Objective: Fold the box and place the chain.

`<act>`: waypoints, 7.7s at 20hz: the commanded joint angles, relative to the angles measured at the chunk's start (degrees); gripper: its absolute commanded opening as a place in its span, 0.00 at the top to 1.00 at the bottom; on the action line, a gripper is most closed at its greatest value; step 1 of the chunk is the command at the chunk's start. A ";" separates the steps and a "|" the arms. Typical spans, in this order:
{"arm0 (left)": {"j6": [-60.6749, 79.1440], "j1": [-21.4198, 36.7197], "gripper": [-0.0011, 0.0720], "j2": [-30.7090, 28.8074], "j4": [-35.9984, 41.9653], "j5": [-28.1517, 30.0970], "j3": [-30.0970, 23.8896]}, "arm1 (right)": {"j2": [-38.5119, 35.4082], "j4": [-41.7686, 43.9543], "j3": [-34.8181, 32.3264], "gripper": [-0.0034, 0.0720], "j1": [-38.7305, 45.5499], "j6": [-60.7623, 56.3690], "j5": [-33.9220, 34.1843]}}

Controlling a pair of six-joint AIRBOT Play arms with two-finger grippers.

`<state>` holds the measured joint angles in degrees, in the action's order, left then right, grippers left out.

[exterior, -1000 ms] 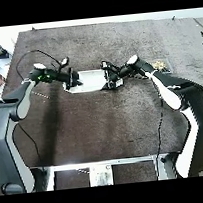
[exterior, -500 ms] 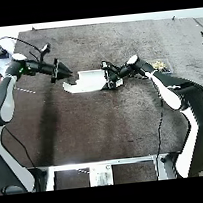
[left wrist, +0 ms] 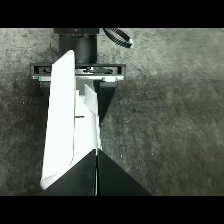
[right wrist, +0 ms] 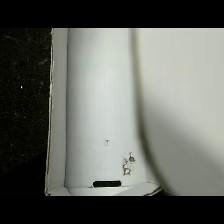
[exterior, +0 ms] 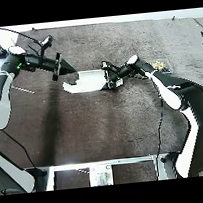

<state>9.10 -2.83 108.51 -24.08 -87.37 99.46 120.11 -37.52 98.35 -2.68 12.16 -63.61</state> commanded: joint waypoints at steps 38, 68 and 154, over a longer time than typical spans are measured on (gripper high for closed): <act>-5.64 -9.62 0.97 6.14 0.70 35.41 -8.33 | 0.02 0.00 0.02 0.43 -0.04 0.00 -0.02; 3.61 -4.83 0.14 -3.96 -26.10 26.32 -13.75 | 0.02 0.02 0.02 0.43 0.00 0.00 0.00; -0.09 -10.32 0.60 0.68 -15.02 30.93 -13.81 | 0.02 0.02 0.02 0.43 0.00 0.00 -0.02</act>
<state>8.95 -13.28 109.16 -38.57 -56.12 85.67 120.11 -37.52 98.35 -2.61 12.03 -63.64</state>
